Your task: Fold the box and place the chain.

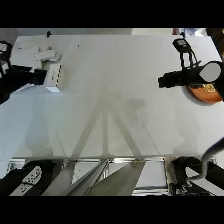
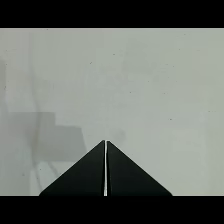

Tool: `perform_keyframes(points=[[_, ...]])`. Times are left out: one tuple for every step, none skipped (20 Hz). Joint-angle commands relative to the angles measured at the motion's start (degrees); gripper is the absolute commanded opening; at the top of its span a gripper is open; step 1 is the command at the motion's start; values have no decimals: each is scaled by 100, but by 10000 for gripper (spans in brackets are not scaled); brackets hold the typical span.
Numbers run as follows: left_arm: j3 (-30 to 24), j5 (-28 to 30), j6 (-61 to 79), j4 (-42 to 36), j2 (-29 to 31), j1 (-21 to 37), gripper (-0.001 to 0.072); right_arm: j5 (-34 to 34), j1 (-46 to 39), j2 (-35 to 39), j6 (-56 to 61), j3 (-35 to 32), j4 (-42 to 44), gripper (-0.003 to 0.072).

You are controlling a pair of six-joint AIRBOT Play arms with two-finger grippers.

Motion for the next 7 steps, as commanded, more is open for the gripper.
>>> perform_keyframes(points=[[0, -4, -2, 24, 660, -2, 704, 0, -2, 2, 2, 7, 0, 6], [0, -2, -2, 20, 785, -2, 704, 0, -2, 2, 2, 7, 0, 6], [0, -2, -2, 20, 898, -2, 704, 0, -2, 2, 2, 7, 0, 6], [0, -2, -2, 20, 1019, -2, 704, 0, -2, 2, 2, 7, 0, 6], [0, -2, -2, -7, 1150, -2, 704, 0, -2, 2, 2, 7, 0, 6], [0, 0, -2, -66, 1274, -2, 704, 0, -2, 2, 2, 7, 0, 6], [0, 2, -2, -70, 1403, -4, 704, 0, -2, 2, 2, 7, 0, 6]])
